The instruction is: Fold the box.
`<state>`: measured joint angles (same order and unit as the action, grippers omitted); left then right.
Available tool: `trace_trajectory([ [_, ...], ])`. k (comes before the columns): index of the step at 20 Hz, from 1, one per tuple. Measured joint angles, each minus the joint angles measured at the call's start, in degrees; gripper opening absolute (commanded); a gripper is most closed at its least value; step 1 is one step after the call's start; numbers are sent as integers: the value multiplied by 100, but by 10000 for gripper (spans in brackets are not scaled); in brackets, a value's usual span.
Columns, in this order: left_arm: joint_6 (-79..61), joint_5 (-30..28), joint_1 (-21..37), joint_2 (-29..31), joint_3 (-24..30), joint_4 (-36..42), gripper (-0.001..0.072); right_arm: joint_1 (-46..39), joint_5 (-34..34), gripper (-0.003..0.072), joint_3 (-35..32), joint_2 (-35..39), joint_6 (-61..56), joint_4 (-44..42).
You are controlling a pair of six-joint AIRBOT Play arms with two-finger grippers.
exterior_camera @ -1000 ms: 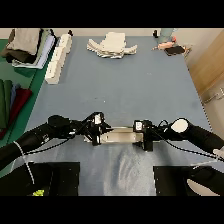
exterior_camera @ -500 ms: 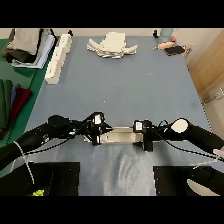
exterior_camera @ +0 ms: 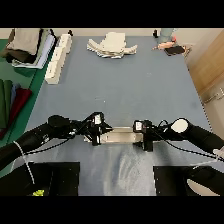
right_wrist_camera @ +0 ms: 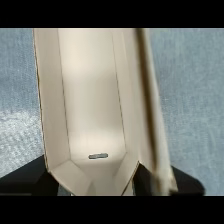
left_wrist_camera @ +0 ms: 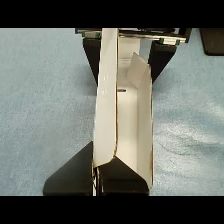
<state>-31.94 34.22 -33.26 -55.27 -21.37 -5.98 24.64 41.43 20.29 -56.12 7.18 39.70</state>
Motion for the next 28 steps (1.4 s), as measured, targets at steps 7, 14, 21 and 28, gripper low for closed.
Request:
trace_trajectory([
  [7,2,125,0,-9,0,-20,435,0,17,599,0,0,-2,0],
  [14,494,-540,7,232,2,-105,603,2,15,599,-4,0,-2,2],
  [21,4516,175,9,1650,0,-3156,16,2,4,599,-4,0,-2,-4],
  [28,7962,1499,7,2249,-151,-3663,16,2,2,599,-4,0,-2,-2],
])
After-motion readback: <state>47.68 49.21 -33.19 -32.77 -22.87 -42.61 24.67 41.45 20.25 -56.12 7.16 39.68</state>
